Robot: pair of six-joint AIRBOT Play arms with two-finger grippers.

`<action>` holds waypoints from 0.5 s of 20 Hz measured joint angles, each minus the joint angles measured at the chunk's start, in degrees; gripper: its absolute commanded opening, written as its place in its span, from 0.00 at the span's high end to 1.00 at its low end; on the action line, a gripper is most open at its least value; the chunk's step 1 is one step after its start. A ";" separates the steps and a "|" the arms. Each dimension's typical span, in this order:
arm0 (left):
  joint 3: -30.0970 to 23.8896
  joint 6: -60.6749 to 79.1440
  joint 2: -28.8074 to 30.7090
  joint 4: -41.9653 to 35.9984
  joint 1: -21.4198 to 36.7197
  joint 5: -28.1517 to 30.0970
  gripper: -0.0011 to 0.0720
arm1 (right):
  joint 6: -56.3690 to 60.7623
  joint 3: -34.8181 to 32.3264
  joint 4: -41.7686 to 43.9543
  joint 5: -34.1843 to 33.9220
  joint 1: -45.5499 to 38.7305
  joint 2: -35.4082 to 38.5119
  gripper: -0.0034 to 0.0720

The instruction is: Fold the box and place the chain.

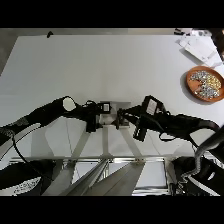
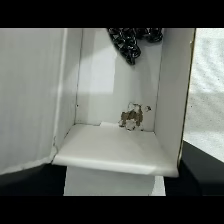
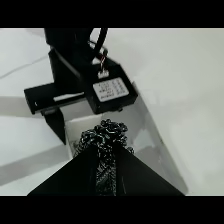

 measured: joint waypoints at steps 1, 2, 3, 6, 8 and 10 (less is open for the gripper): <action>0.00 0.00 0.00 0.00 0.00 0.00 0.59 | 1.07 0.00 0.15 -0.02 0.15 -1.62 0.94; 0.00 0.00 -0.02 0.00 0.00 0.00 0.59 | 2.21 0.00 0.26 0.04 0.28 -3.21 0.94; 0.00 0.00 0.00 0.00 0.00 0.00 0.59 | 3.34 0.00 0.70 0.04 0.39 -5.01 0.94; 0.00 0.00 -0.02 0.02 0.00 0.00 0.59 | 5.33 0.00 3.21 0.00 0.48 -10.05 0.94; 0.00 0.00 0.00 0.02 0.00 0.00 0.59 | 6.78 0.00 5.09 -0.39 0.52 -13.00 0.94; 0.00 0.00 -0.02 0.02 0.00 0.00 0.59 | 9.11 0.00 6.23 -1.55 0.52 -15.41 0.94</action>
